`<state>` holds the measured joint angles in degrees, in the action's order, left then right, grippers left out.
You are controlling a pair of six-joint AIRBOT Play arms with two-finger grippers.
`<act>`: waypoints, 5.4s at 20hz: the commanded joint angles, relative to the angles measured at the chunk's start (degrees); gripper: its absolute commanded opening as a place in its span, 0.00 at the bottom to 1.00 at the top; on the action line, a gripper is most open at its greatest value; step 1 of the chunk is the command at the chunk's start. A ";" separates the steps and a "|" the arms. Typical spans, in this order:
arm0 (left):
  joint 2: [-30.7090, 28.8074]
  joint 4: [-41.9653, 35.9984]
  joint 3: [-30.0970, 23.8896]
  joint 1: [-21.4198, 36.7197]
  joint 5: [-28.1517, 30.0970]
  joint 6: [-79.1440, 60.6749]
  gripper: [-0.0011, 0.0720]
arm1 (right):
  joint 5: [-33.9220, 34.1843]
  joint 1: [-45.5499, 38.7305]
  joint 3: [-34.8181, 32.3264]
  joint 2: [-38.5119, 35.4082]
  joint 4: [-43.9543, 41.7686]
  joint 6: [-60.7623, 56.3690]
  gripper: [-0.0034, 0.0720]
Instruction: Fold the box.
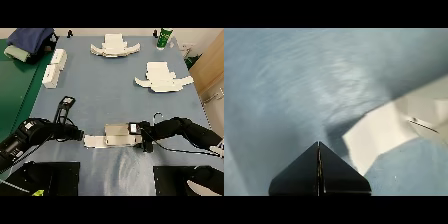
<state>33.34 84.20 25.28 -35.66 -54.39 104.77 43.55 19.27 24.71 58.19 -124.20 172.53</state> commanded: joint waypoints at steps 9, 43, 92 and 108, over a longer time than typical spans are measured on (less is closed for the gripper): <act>17.05 -35.28 -3.78 2.19 11.39 -12.48 0.03 | -0.02 0.02 -0.02 -0.04 -0.02 -0.02 0.71; 15.63 -21.75 3.45 -13.92 16.74 11.89 0.42 | -0.02 0.02 -0.02 -0.04 0.00 -0.04 0.71; 49.09 6.64 36.20 -30.08 -14.73 47.65 0.67 | -0.02 0.02 -0.02 -0.04 -0.02 -0.02 0.71; 32.98 7.15 37.51 -29.59 -29.31 38.49 0.03 | -0.02 0.02 -0.02 -0.04 -0.02 -0.02 0.71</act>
<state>67.96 91.24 62.74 -65.39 -82.72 147.17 43.55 19.27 24.71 58.19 -124.20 172.53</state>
